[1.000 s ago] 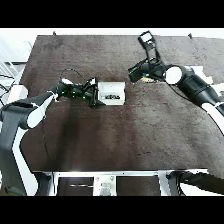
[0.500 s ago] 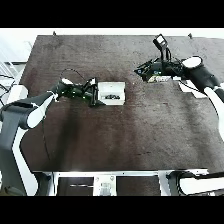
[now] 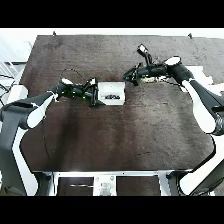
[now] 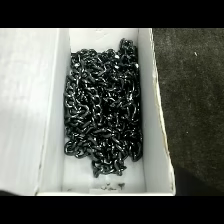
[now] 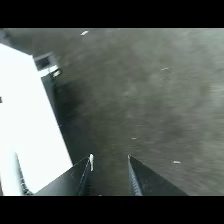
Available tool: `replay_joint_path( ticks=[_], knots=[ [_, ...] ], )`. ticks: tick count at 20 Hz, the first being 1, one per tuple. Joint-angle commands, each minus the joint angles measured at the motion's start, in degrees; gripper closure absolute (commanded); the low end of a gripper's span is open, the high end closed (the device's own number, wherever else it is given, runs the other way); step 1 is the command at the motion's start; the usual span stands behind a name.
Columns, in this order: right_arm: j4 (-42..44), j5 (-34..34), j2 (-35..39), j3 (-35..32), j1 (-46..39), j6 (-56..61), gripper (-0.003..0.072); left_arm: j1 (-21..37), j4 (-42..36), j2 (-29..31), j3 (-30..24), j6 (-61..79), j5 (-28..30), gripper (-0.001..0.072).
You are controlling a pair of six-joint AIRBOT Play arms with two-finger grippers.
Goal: Fold the box and place the chain.
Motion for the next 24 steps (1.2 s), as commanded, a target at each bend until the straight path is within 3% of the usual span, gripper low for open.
replay_joint_path(
  ticks=[1,8,11,24],
  knots=[
    [-1.7,4.5,-1.9,1.1,1.5,-0.5,0.0415,0.0,0.0,0.0,0.0,0.0,0.0,0.0217],
    [-1.5,14.7,-1.9,3.0,2.0,2.1,0.0405,0.0,0.0,0.0,0.0,0.0,0.0,0.0217],
    [-1.7,14.6,-2.0,3.0,3.4,2.1,0.0372,0.0,0.0,0.0,0.0,0.0,0.0,0.0218],
    [-7.6,11.5,-2.6,3.0,7.5,2.1,0.0371,0.0,0.0,0.0,0.0,0.0,0.0,0.0218]
  ],
)
